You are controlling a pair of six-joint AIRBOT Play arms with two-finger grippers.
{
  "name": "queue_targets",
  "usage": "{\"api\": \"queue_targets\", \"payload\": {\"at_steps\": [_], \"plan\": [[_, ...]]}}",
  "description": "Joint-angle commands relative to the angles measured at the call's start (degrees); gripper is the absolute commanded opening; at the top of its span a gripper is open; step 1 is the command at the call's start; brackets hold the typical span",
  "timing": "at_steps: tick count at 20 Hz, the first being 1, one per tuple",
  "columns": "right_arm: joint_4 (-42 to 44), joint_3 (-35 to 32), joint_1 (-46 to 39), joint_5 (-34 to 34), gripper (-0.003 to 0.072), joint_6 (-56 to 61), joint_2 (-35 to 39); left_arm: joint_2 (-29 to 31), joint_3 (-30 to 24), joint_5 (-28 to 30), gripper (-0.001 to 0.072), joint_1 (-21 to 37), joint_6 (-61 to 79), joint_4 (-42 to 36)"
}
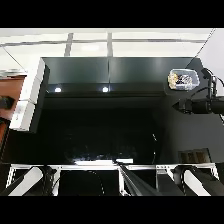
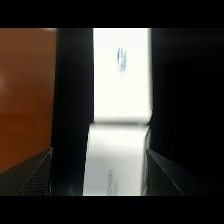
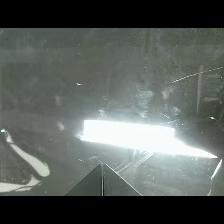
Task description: Fold the box and place the chain.
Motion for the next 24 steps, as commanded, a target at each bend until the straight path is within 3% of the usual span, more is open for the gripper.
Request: {"api": "queue_targets", "payload": {"at_steps": [1, 2, 3, 5, 6, 7, 9, 10, 11, 13, 24], "plan": [[0.3, 0.1, 4.4, -1.0, 0.0008, -5.0, 0.0, 5.3, 5.4, -2.9, 0.0652, -3.2, -0.5, -19.4], [0.1, 0.6, 6.4, -2.0, 0.0008, -6.8, 0.0, 6.8, 5.7, -5.9, 0.0403, -5.0, -1.0, -25.0], [0.0, 1.3, 7.8, -3.3, 0.0008, -7.2, 0.0, 8.5, 5.7, -11.2, 0.0031, -7.5, -1.1, -27.9], [0.1, 2.6, 9.1, -7.6, 0.0008, -7.2, 0.0, 11.8, 4.4, -17.7, 0.0025, -15.3, -3.8, -26.6], [0.4, 2.6, 9.2, -10.6, 0.0008, -7.2, 0.0, 14.4, 2.0, -16.6, 0.0024, -20.6, -6.0, -24.3], [-0.3, 2.5, 9.2, -14.0, 0.0008, -7.2, 0.0, 18.0, -1.9, -12.0, 0.0024, -26.9, -7.8, -20.4], [-4.6, 2.3, 9.2, -20.5, 0.0009, -7.2, -0.1, 25.0, -11.6, 3.7, 0.0025, -38.9, -12.7, -10.1], [-6.9, 1.7, 9.2, -24.0, 0.0008, -7.2, -0.1, 27.6, -16.7, 11.9, 0.0026, -43.9, -15.6, -4.3], [-8.9, 1.0, 9.2, -25.9, 0.0009, -7.2, -0.1, 29.2, -20.1, 16.5, 0.0027, -47.1, -17.2, 0.6], [-11.2, 0.7, 9.2, -26.5, 0.0009, -7.2, 0.0, 30.9, -22.6, 17.0, 0.0029, -48.8, -21.9, 5.9], [-11.1, 0.7, 9.2, -26.5, 0.0009, -7.2, 0.0, 31.0, -22.7, 15.8, 0.0030, -48.3, -25.7, 5.3]]}}
